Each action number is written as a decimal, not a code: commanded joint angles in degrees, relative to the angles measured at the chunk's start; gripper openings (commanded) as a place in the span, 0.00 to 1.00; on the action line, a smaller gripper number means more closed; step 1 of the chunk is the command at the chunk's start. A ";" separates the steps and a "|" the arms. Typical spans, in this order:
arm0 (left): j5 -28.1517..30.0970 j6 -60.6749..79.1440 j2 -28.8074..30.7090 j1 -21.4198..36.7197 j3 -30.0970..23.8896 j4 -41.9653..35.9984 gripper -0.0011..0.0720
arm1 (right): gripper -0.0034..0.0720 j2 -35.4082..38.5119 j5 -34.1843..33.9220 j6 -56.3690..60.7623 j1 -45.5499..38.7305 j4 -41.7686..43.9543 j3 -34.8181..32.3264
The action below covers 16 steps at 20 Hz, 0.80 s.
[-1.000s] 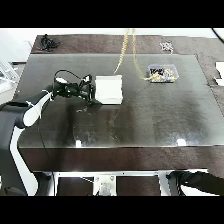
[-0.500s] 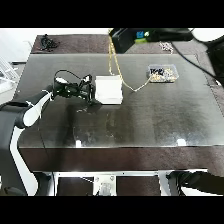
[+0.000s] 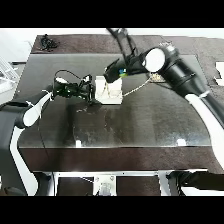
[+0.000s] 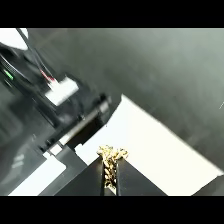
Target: Fold the box and place the chain.
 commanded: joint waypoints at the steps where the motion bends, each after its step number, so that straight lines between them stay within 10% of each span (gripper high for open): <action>1: 0.02 0.00 0.02 -0.02 0.02 0.02 0.73 | 0.06 -4.46 -3.78 0.35 0.00 -0.02 -5.29; 3: 0.00 0.00 0.02 -0.02 0.02 0.02 0.73 | 0.06 -7.04 -3.76 0.35 0.00 -0.07 -6.80; 6: 0.00 -0.02 0.04 -0.02 0.02 0.02 0.73 | 0.61 -8.79 -3.45 0.90 -1.16 -2.58 -7.80; 16: 0.02 -0.02 0.02 -0.02 0.02 0.02 0.73 | 0.61 4.02 -6.45 22.29 -21.24 -13.49 -18.25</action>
